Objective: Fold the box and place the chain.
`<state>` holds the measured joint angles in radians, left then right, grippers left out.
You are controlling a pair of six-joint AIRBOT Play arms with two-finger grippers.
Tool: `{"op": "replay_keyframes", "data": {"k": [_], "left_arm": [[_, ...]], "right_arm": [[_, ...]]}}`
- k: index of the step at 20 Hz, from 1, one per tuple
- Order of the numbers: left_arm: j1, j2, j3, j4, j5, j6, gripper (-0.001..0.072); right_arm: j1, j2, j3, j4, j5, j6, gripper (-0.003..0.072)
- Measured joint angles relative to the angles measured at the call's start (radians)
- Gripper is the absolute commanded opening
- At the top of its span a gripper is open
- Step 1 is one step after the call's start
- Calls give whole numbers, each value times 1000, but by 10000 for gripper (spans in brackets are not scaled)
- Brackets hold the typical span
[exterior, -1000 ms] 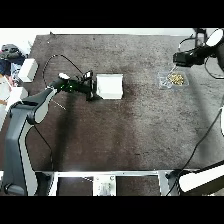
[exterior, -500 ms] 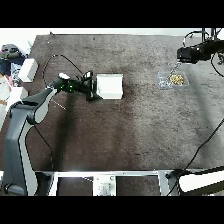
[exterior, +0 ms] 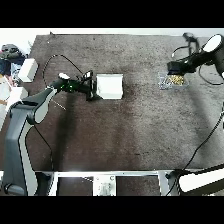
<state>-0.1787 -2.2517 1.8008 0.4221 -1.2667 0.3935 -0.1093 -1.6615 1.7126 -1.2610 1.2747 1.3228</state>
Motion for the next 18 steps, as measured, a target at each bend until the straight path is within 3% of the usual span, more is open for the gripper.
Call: {"op": "replay_keyframes", "data": {"k": [5, 13, 14, 15, 18], "left_arm": [[0, 0, 0, 0, 0, 0, 405], [0, 0, 0, 0, 0, 0, 405], [0, 0, 0, 0, 0, 0, 405], [0, 0, 0, 0, 0, 0, 405], [0, 0, 0, 0, 0, 0, 405]], "right_arm": [[32, -3, -156, 159, -18, -115, 12], [149, -4, -283, 207, -65, -206, 23], [156, -4, -287, 206, -81, -206, 190], [158, -3, -290, 202, -93, -205, 231], [150, -4, -295, 154, -128, -171, 234]]}}
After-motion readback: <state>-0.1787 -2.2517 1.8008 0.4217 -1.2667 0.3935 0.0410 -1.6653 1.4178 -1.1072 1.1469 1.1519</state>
